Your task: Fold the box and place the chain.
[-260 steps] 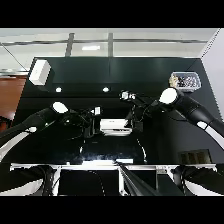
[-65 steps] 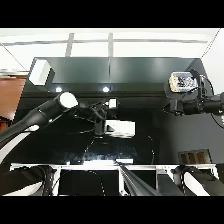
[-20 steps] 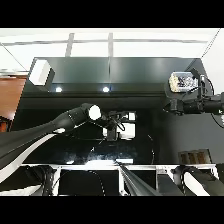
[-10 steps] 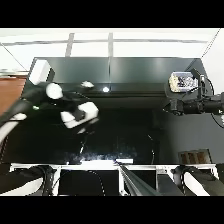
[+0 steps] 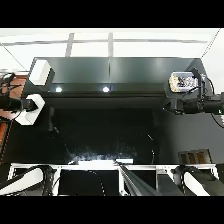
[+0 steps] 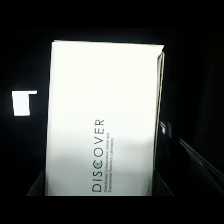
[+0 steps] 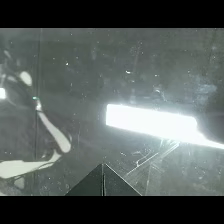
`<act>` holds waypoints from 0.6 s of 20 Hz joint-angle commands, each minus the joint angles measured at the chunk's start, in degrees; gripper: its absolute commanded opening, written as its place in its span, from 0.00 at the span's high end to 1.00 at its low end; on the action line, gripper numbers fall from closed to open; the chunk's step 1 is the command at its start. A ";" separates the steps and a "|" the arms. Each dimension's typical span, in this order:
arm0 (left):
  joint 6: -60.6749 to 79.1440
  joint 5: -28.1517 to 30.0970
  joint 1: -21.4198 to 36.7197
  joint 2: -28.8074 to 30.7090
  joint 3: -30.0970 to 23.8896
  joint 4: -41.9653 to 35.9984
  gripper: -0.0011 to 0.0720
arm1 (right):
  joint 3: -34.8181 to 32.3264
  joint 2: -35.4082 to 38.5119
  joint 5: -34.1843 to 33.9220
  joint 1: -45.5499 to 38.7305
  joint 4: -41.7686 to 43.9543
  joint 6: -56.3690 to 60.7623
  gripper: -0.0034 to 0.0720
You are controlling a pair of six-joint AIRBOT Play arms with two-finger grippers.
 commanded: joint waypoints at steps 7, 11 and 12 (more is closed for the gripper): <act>10.27 15.19 1.90 -10.91 5.97 -4.50 0.68 | 0.04 0.02 -1.66 -0.04 0.02 0.04 0.94; 11.96 18.47 -1.11 -15.67 10.16 -5.31 0.68 | 0.04 0.02 -2.40 -0.02 0.02 0.35 0.94; 11.91 20.31 -1.95 -16.72 10.84 -5.33 0.68 | 0.04 0.02 -2.97 -0.04 0.02 1.05 0.94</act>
